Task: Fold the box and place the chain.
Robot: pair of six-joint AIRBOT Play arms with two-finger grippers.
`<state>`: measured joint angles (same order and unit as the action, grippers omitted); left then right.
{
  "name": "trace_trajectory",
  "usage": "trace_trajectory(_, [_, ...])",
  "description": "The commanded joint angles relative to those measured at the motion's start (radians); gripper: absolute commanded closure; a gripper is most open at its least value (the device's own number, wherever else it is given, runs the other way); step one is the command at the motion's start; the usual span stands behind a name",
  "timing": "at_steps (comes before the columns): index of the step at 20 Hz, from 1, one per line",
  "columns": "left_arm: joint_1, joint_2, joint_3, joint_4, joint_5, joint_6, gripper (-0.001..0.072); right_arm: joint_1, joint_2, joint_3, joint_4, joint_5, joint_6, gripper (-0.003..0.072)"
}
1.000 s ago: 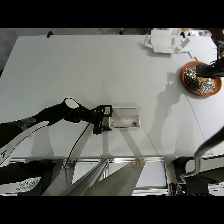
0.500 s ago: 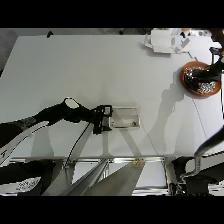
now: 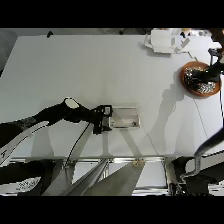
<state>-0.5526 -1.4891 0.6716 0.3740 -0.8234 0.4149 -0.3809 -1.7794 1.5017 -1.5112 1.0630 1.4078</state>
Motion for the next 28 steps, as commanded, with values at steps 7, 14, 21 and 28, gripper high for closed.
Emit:
trace_trajectory(7, [0.0,0.001,0.0,0.0,0.0,0.0,0.0504,0.0,0.2,0.0,-0.029,0.114,-0.053,0.0668])
trace_trajectory(14, [0.0,0.001,0.0,0.0,0.0,0.0,0.0504,0.006,0.457,0.0,0.108,0.298,-0.082,0.0669])
trace_trajectory(21, [0.0,0.001,0.0,0.0,0.0,0.0,0.0504,0.191,0.658,0.0,0.136,0.405,-0.076,0.0669])
trace_trajectory(28, [0.0,0.001,0.0,0.0,0.0,0.0,0.0504,0.404,0.763,0.0,0.158,0.501,-0.026,0.0669])
